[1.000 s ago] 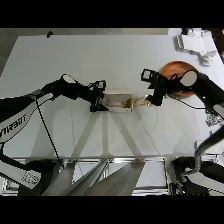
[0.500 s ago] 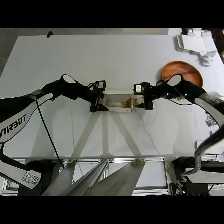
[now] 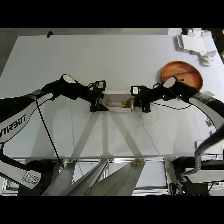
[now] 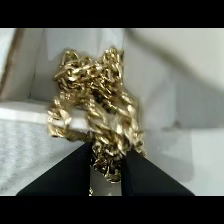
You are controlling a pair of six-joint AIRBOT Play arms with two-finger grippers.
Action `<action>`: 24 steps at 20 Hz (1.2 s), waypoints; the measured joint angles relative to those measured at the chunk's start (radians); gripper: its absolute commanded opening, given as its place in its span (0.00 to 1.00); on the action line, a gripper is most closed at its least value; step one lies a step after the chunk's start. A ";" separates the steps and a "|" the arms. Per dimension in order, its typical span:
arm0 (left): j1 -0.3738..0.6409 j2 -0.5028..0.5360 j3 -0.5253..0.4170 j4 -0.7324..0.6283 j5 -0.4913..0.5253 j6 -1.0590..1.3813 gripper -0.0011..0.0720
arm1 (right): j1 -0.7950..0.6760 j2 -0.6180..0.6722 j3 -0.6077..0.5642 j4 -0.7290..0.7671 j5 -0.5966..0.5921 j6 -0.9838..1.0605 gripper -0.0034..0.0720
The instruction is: Fold the box and place the chain.
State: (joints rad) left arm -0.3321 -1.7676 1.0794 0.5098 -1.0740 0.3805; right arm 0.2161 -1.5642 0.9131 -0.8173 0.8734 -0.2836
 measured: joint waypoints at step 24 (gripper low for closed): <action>0.000 0.000 0.000 0.000 0.000 -0.001 0.23 | 0.063 0.367 -0.002 0.261 0.041 0.371 0.05</action>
State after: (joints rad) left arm -0.3321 -1.7672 1.0794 0.5098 -1.0740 0.3794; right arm 0.2794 -1.1976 0.9115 -0.5564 0.9146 0.0875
